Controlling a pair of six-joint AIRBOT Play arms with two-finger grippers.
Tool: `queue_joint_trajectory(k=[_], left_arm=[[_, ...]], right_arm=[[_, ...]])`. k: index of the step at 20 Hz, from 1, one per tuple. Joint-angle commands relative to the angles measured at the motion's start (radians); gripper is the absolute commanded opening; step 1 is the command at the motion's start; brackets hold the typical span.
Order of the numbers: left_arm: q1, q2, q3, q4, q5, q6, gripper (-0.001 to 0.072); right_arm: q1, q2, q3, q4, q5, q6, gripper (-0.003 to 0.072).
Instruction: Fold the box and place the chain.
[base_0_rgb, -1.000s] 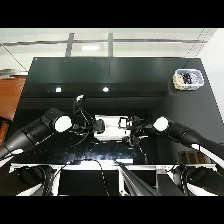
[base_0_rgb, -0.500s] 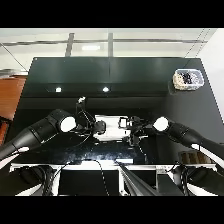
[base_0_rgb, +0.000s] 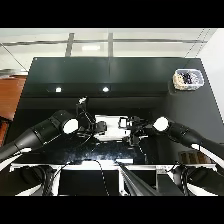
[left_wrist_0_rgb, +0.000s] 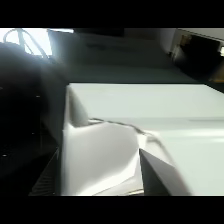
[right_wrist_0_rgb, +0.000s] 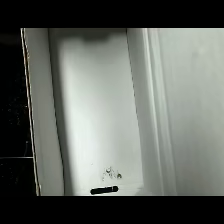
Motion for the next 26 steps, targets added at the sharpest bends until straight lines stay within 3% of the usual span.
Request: queue_joint_trajectory(k=[1,7,11,18,20,26], left_arm=[[-0.031,-0.001,0.026,0.016,-0.001,-0.01,0.0565],[-0.04,-0.035,0.053,0.045,-0.016,-0.035,0.0492],[-0.04,-0.118,0.117,0.056,-0.129,-0.035,0.049],[-0.044,-0.182,0.175,0.113,-0.214,-0.084,0.0483],[-0.044,-0.182,0.175,0.151,-0.222,-0.121,0.0349],[-0.046,-0.183,0.183,0.153,-0.22,-0.158,0.0335]], right_arm=[[0.0,0.0,0.0,0.0,0.0,0.0,0.0307],[0.0,0.0,0.0,0.0,0.0,0.0,0.0307],[0.0,0.0,0.0,0.0,0.0,0.0,0.0307],[0.0,0.0,0.0,0.001,0.0,0.0,0.0307],[0.0,0.0,0.0,0.001,0.0,0.0,0.0307],[0.0,0.0,0.0,0.006,0.0,0.0,0.0307]])
